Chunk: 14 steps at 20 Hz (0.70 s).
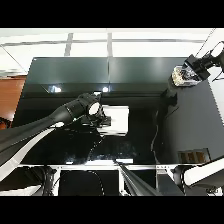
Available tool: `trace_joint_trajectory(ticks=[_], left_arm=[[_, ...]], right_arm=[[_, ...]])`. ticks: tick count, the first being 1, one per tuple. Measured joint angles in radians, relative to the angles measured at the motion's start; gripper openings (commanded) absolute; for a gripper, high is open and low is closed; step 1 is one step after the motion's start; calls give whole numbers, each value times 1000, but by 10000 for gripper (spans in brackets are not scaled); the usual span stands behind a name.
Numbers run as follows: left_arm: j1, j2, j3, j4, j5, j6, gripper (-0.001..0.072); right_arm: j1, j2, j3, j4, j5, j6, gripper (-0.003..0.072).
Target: Fold the box and place the chain.
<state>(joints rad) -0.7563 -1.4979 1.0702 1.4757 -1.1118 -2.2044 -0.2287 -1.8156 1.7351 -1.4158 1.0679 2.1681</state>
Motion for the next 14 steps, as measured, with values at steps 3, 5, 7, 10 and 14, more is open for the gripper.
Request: trace_joint_trajectory(ticks=[3,5,7,10,14], left_arm=[[0,0,0,0,-16,0,26],[0,0,0,0,-28,0,26],[0,0,0,0,-35,0,26],[0,0,0,0,-44,0,26],[0,0,0,0,-49,0,26]], right_arm=[[-24,-106,97,97,3,32,634],[-30,-145,125,145,-8,41,633],[-32,-171,140,173,-9,49,631],[-34,-193,150,190,-13,54,458],[-34,-205,154,206,-1,23,14]])
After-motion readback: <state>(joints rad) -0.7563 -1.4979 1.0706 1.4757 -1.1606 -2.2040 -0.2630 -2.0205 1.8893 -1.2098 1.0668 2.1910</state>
